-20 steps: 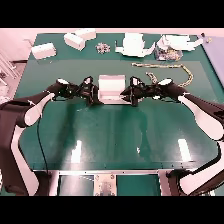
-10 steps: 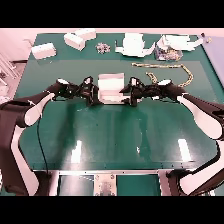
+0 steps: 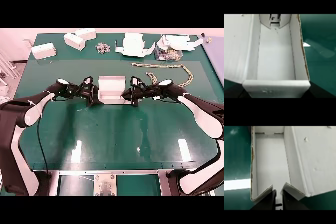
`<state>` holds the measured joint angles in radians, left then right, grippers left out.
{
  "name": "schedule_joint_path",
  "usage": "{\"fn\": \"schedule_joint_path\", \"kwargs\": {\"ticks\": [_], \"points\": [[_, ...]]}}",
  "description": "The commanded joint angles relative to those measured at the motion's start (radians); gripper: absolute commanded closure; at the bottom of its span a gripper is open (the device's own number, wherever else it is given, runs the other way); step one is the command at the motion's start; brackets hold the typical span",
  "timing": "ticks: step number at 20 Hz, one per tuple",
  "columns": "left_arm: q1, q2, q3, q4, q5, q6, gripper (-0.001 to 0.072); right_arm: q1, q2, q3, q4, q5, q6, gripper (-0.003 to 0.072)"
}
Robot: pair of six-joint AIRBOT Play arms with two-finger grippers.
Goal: Fold the box and place the chain.
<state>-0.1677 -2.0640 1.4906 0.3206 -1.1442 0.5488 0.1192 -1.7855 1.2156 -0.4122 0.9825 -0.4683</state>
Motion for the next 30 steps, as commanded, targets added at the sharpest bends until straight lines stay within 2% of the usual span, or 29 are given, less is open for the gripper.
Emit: {"fn": "schedule_joint_path", "kwargs": {"ticks": [1,6,10,12,15,18,21,25,30], "points": [[0.000,0.000,0.000,0.000,-0.001,0.002,0.0241,-0.018,0.002,0.001,-0.010,-0.010,0.031,0.0578],[0.000,0.000,0.000,0.000,-0.001,0.002,0.0241,-0.056,0.045,0.001,-0.070,-0.001,0.156,0.0623],[0.000,0.000,0.000,0.000,-0.001,0.002,0.0241,-0.075,0.164,0.001,-0.071,0.006,0.261,0.0679],[0.000,0.000,0.000,0.000,-0.001,0.002,0.0241,-0.085,0.220,0.001,-0.071,0.004,0.382,0.0680],[0.000,0.000,0.000,0.000,-0.001,0.002,0.0241,-0.134,0.278,0.001,-0.089,-0.007,0.685,0.0682],[0.000,0.000,0.000,0.000,0.000,0.002,0.0241,-0.246,0.271,-0.001,-0.197,-0.006,1.080,0.0684],[0.000,0.000,0.000,0.000,0.000,0.002,0.0241,-0.334,0.238,-0.030,-0.307,-0.005,1.307,0.0684],[0.000,0.000,0.000,0.000,0.000,0.002,0.0241,-0.320,0.158,-0.072,-0.328,-0.002,1.351,0.0684],[0.000,0.000,0.000,0.000,0.000,0.002,0.0241,-0.165,0.075,-0.072,-0.316,-0.022,1.351,0.0684]]}}
